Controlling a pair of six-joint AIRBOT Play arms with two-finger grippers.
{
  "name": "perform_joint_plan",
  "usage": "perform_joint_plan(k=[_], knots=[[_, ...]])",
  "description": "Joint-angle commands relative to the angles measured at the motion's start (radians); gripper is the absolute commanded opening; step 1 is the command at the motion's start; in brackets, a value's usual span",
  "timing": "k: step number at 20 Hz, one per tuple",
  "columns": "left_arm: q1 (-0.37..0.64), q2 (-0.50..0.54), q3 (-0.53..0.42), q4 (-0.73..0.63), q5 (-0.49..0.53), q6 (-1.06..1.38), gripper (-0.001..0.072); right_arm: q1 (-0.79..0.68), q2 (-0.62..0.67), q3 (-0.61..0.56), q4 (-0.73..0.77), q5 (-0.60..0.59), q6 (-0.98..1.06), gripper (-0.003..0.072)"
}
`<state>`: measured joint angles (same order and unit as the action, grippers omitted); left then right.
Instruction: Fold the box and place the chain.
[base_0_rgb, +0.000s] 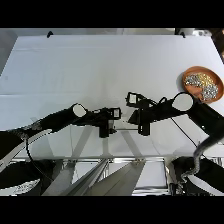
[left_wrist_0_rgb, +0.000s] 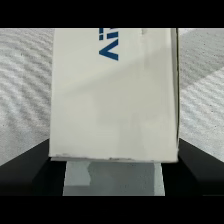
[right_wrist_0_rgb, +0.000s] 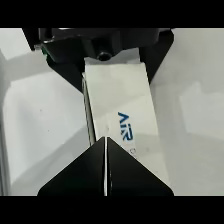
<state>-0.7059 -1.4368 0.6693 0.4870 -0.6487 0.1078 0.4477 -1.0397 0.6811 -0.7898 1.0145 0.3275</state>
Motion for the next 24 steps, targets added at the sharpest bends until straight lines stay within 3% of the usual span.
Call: perform_joint_plan(k=[1, 6, 13, 19, 24], knots=[[0.000, 0.000, 0.000, 0.000, 0.001, 0.000, 0.0133, -0.032, -0.001, -0.097, 0.200, -0.079, -0.127, 0.0008], [0.000, 0.000, 0.000, 0.000, 0.001, 0.000, 0.0134, -0.032, -0.028, -0.163, 0.290, -0.145, -0.200, 0.0007], [0.000, 0.000, 0.000, 0.000, 0.001, 0.000, 0.0133, -0.032, -0.045, -0.216, 0.290, -0.142, -0.237, 0.0007], [0.000, 0.000, 0.000, 0.000, 0.001, 0.000, 0.0133, -0.032, -0.047, -0.293, 0.291, -0.261, -0.274, 0.0006], [0.000, 0.000, 0.000, 0.000, 0.001, 0.000, 0.0133, -0.032, -0.060, -0.294, 0.310, -0.293, -0.288, 0.0007]])
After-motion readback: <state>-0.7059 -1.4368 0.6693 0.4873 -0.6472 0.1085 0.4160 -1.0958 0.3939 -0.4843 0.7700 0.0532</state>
